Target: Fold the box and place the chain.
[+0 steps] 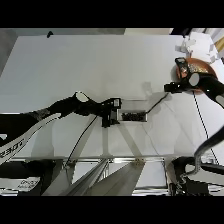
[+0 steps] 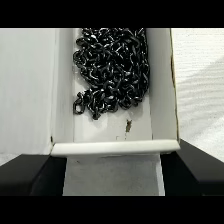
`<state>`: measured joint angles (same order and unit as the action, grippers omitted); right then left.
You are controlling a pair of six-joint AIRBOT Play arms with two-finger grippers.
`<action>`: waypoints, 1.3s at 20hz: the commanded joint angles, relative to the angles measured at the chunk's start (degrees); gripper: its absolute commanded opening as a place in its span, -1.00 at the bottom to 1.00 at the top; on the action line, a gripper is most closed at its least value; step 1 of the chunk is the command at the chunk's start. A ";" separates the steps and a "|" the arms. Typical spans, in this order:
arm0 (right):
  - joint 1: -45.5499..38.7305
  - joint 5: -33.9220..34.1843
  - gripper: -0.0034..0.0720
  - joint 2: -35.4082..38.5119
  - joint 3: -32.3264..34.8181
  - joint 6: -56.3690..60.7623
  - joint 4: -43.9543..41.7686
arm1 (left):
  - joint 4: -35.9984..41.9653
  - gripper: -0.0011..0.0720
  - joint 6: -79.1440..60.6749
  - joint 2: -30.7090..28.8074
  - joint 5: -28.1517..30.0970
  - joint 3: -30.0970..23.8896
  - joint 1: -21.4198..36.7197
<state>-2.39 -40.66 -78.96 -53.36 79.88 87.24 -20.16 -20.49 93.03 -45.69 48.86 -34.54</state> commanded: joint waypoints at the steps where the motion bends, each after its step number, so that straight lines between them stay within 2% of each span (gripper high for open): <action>1: 0.02 -4.44 -0.87 8.52 -0.09 -0.07 -0.52 | -0.02 -0.61 -0.02 -0.02 0.02 0.00 0.04; 4: 0.68 -10.60 -0.87 16.92 -0.07 -2.51 -3.63 | -0.02 -0.61 -0.02 -0.02 0.02 0.00 0.04; 6: 2.69 -15.82 -0.87 21.88 -0.02 -5.53 -8.85 | -0.02 -0.61 -0.02 -0.02 0.02 0.00 0.04; 11: 12.70 -20.37 -0.87 30.99 1.22 -8.37 -21.86 | -0.02 -0.61 -0.02 -0.02 0.02 0.00 0.04; 15: 20.41 -19.98 -0.87 36.09 1.22 -7.72 -24.94 | -0.02 -0.61 -0.02 -0.02 0.02 0.00 0.04; 21: 23.52 -19.98 -0.87 37.75 1.22 -7.78 -35.26 | -0.02 -0.61 -0.02 -0.02 0.02 0.00 0.04; 26: 23.52 -16.98 -0.87 37.31 1.60 -8.02 -33.59 | -0.02 -0.61 -0.02 -0.02 0.00 0.00 0.04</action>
<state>20.82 -59.64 -41.52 -52.03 71.99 53.98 -20.16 -20.51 93.03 -45.69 48.86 -34.57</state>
